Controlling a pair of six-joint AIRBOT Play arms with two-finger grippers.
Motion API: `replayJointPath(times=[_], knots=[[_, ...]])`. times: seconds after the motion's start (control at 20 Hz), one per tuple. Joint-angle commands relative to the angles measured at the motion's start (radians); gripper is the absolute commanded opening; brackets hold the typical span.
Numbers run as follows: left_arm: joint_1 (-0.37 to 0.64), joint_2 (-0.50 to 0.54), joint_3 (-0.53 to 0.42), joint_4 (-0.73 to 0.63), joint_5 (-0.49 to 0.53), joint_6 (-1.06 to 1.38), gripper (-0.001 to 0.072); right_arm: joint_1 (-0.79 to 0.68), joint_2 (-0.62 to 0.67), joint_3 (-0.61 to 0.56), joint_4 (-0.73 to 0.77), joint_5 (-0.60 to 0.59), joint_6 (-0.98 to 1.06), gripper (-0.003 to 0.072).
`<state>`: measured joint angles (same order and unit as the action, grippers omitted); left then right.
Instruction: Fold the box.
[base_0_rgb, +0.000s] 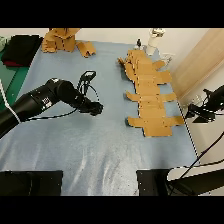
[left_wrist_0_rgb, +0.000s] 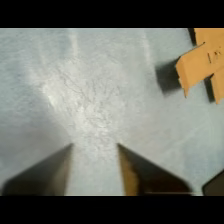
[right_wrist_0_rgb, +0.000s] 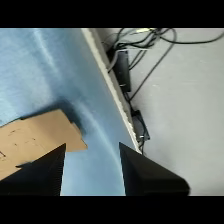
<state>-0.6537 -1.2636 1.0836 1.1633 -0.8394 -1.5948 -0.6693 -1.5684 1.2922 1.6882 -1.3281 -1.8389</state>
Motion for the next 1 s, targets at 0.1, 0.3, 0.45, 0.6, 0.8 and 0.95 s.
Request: replayJointPath(times=[0.1, 0.3, 0.45, 0.6, 0.8, 0.95], knots=[[0.000, 0.000, 0.002, -0.121, -0.034, 0.000, 0.0525, -0.023, -0.088, 0.001, 0.225, 0.035, -0.188, 0.0502], [0.001, 0.000, 0.002, -0.184, -0.037, 0.000, 0.0525, -0.023, -0.113, 0.001, 0.268, -0.023, -0.227, 0.0492], [0.001, 0.000, 0.002, -0.226, -0.055, 0.009, 0.0525, -0.023, -0.108, 0.001, 0.365, -0.137, -0.290, 0.0397], [0.013, 0.000, 0.002, -0.274, -0.089, 0.038, 0.0525, -0.021, -0.093, 0.000, 0.467, -0.239, -0.309, 0.0222], [0.086, 0.000, 0.002, -0.396, -0.192, 0.151, 0.0525, 0.007, -0.026, -0.063, 0.519, -0.280, -0.319, 0.0048], [0.165, 0.000, 0.002, -0.443, -0.274, 0.233, 0.0525, 0.040, 0.060, -0.133, 0.520, -0.282, -0.301, 0.0005]])
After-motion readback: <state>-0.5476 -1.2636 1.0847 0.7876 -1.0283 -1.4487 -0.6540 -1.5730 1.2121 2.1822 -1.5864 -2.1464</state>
